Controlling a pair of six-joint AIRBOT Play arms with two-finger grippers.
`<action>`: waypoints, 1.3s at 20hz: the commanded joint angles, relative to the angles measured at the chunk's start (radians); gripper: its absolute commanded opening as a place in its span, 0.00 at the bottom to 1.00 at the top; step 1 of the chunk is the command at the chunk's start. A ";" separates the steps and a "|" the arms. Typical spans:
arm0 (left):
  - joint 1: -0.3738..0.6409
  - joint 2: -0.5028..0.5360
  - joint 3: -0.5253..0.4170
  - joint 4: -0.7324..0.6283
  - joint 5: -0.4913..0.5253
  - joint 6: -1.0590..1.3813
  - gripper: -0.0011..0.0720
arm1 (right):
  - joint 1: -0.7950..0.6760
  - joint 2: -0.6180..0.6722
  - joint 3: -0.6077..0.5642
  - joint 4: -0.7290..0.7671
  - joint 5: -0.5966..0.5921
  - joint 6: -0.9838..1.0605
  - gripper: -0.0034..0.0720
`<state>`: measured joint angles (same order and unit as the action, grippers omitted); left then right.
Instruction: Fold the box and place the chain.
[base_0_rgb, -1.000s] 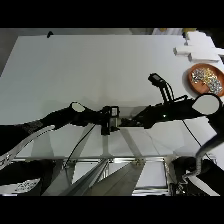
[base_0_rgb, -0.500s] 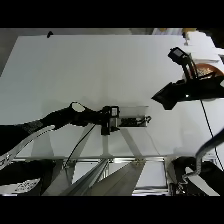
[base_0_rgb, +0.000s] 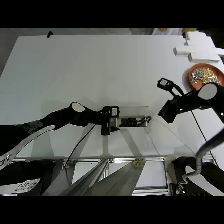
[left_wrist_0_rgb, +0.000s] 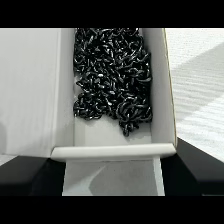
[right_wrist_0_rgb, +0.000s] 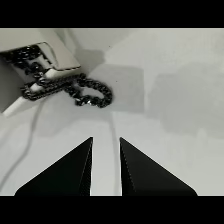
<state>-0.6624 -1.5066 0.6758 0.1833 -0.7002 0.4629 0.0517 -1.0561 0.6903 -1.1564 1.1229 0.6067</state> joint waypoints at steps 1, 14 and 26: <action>0.000 0.000 0.000 0.000 0.000 0.000 0.06 | 0.040 -0.031 -0.062 0.014 -0.120 -0.002 0.29; 0.000 0.000 0.000 0.000 0.000 0.000 0.06 | 0.111 -0.148 -0.068 0.013 -0.234 0.043 0.31; 0.000 0.001 0.000 0.000 0.000 0.000 0.06 | 0.111 -0.150 -0.112 0.010 -0.266 0.051 0.06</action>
<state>-0.6624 -1.5070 0.6758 0.1833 -0.7002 0.4629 0.1619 -1.2049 0.5816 -1.1465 0.8528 0.6579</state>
